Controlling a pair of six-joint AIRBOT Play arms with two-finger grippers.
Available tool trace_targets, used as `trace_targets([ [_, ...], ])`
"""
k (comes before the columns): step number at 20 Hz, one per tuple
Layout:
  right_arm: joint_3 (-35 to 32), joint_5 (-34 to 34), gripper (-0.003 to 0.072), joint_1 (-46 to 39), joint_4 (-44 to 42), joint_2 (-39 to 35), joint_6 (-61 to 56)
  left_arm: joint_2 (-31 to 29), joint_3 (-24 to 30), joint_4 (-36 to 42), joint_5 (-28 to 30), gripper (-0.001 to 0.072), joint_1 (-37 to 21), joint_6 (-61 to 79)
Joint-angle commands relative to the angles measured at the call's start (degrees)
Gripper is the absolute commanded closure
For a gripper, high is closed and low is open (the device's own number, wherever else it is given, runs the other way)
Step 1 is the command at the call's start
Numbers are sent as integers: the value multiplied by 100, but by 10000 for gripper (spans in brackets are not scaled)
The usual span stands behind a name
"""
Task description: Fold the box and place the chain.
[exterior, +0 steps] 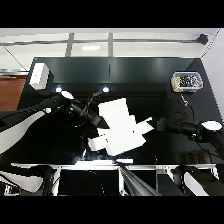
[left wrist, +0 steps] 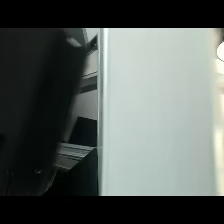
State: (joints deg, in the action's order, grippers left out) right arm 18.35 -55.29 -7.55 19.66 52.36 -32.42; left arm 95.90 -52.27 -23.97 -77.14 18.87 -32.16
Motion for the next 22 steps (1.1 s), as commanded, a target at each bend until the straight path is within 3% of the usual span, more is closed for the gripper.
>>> trace_targets([
  [1, 328, -46, 67, 4, 1034, -4, -404, -107, -76, -420, -142, 686, 2, 83],
  [3, 927, -468, 57, 4, 1864, -4, -483, -420, -116, -831, -50, 688, 26, 17],
  [5, 1552, -870, 58, 7, 2288, -7, -313, -940, -109, -1156, 426, 688, 136, 28],
  [7, 1952, -1261, 58, 20, 2236, -7, 317, -1602, -15, -1545, 1484, 687, 442, 216],
  [9, 1993, -1244, 58, 227, 2197, 0, 933, -2107, 236, -1266, 2354, 685, 702, 916],
  [10, 1980, -1141, 58, 431, 2295, 0, 1167, -2168, 271, -1217, 2371, 684, 793, 1447],
  [13, 1980, -601, 58, 1062, 2763, 2, 1635, -2070, 278, -2044, 2291, 686, 1097, 2898],
  [16, 1969, -72, 58, 1506, 3082, 13, 1731, -1895, 474, -1727, 3029, 685, 1224, 3141],
  [22, 1482, 48, 58, 1919, 3075, 70, 1794, -1467, 575, -1709, 3038, 685, 1222, 3287],
])
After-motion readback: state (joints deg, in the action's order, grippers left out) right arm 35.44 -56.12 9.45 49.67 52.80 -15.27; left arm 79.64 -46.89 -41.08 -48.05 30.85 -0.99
